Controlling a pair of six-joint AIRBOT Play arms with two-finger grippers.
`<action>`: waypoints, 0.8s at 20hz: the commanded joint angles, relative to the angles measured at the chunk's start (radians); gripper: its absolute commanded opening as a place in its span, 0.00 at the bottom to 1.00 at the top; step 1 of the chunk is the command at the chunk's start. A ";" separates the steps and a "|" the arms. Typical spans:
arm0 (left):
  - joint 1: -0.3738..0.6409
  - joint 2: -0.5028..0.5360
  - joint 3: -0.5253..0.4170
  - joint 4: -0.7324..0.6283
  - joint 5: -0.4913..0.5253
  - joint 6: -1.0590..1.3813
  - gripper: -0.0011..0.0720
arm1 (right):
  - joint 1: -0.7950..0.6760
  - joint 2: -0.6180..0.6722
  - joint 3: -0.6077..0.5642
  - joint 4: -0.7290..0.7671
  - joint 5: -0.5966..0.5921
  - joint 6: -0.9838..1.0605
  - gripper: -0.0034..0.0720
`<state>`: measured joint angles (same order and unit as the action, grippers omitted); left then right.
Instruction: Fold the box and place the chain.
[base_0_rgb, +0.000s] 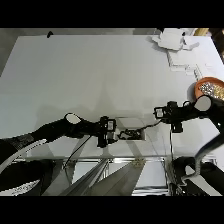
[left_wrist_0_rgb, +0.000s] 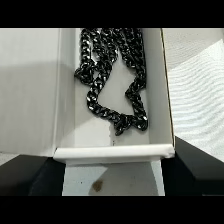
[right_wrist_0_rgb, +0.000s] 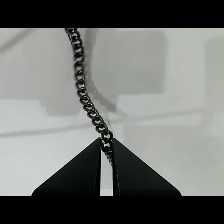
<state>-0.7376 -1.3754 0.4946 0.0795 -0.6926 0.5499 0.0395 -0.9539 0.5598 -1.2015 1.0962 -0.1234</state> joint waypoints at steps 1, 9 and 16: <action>0.001 0.000 0.000 0.000 0.000 0.000 0.39 | 0.028 0.124 -0.002 0.180 0.080 0.011 0.07; 0.000 0.000 0.000 0.000 0.000 0.000 0.39 | 0.361 0.209 -0.002 0.459 0.090 0.022 0.07; 0.000 0.000 0.000 0.000 0.000 0.000 0.39 | 0.570 0.188 -0.002 0.499 -0.161 0.023 0.07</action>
<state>-0.7376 -1.3754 0.4946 0.0795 -0.6926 0.5503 0.5377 -0.7559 0.5575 -0.7273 1.0355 -0.1017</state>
